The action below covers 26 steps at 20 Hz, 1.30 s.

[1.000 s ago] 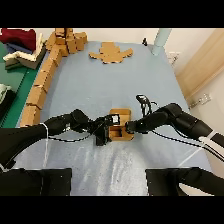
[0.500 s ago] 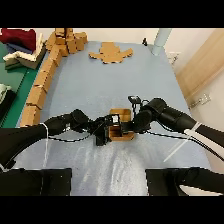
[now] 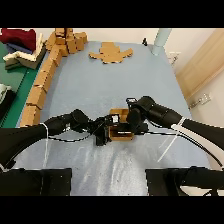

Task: Fold the box.

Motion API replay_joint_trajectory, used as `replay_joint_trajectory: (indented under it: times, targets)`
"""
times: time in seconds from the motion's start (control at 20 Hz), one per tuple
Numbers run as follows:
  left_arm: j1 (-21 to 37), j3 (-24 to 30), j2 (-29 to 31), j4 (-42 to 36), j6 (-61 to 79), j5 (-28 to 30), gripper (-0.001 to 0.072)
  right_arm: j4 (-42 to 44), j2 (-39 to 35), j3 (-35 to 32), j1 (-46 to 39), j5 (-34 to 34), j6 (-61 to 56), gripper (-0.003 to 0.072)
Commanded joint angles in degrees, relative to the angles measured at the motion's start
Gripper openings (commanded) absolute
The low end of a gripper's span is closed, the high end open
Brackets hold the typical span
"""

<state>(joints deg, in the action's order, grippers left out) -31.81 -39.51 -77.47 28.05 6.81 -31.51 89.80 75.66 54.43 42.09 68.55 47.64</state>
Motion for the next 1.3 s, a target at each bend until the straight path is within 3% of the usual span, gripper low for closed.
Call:
replay_joint_trajectory:
  times: [0.0, 0.15, 0.25, 0.45, 0.6, 0.7, 1.05, 1.15, 1.2, 1.25]
  targets:
    - [0.02, -0.07, 0.02, 0.02, 0.02, 0.0, 0.0374, -4.63, 0.85, 0.33, 1.16, 1.42, -3.52, 0.0519]
    - [0.02, -0.07, 0.02, 0.02, 0.02, 0.0, 0.0374, -5.9, 2.36, 0.33, 1.16, 2.49, -3.82, 0.0515]
    - [0.02, -0.07, 0.02, 0.0, 0.02, 0.0, 0.0374, -6.29, 3.87, 0.37, 1.16, 2.97, -3.8, 0.0444]
    - [0.02, -0.07, 0.02, 0.0, 0.02, 0.0, 0.0374, -6.29, 4.33, 0.37, 1.16, 3.5, -3.78, 0.0432]
    - [0.02, -0.07, 0.02, 0.02, 0.02, 0.0, 0.0374, -6.29, 4.31, 0.37, 1.16, 3.45, -3.78, 0.0334]
    - [0.02, -0.07, 0.02, 0.0, 0.02, 0.0, 0.0374, -6.29, 4.33, 0.37, 1.16, 3.23, -3.69, 0.0213]
    - [0.02, -0.07, 0.02, 0.02, 0.02, 0.0, 0.0374, -6.25, 4.33, 0.37, 1.25, 2.01, -2.58, 0.0005]
    - [0.02, -0.07, 0.02, 0.02, 0.02, 0.0, 0.0374, -6.19, 4.33, 0.37, 1.46, 1.77, -2.54, 0.0022]
    - [0.02, -0.07, 0.02, 0.02, 0.02, 0.0, 0.0374, -6.14, 4.31, 0.37, 1.73, 1.22, -2.16, 0.0147]
    - [0.02, -0.07, 0.02, 0.0, 0.02, 0.0, 0.0374, -5.99, 4.31, 0.37, 1.99, 0.52, -2.08, 0.0188]
